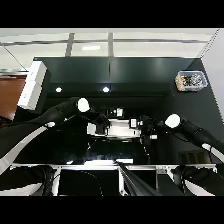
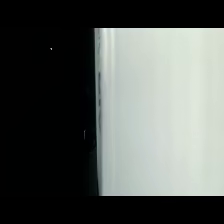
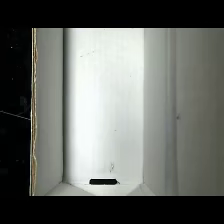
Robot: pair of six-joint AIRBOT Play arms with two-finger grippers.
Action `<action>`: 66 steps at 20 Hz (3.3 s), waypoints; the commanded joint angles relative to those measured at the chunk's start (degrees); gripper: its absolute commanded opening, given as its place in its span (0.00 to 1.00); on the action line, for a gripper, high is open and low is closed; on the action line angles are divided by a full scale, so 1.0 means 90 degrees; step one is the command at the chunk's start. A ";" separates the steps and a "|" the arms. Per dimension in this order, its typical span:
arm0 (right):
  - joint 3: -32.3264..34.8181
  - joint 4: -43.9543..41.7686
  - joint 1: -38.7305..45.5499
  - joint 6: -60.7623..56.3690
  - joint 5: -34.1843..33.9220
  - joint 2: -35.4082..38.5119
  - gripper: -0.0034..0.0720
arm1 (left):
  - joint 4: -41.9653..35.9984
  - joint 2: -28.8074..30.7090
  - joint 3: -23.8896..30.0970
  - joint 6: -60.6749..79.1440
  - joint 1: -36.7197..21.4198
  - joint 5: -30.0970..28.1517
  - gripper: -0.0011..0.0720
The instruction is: Fold the box and place the chain.
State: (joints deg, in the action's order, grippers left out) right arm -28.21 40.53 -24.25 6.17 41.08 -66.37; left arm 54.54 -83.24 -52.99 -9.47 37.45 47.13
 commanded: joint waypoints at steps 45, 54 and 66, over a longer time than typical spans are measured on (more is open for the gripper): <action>0.0002 -0.0109 0.0447 0.0032 0.0192 -0.0274 0.93 | 0.0005 -0.0002 -0.0005 0.0002 -0.0005 0.0165 0.05; 0.0005 -0.0100 0.0444 0.0032 0.0073 -0.0274 0.87 | 0.0005 -0.0002 -0.0005 0.0002 -0.0005 0.0148 0.05; 0.0005 -0.0100 0.0444 0.0032 0.0066 -0.0274 0.69 | 0.0935 0.0636 -0.0012 -0.1129 -0.0007 0.0185 0.97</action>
State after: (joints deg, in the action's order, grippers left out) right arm -28.21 39.72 -20.23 6.46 41.63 -68.79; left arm 57.71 -80.16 -53.04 -12.99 37.43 48.58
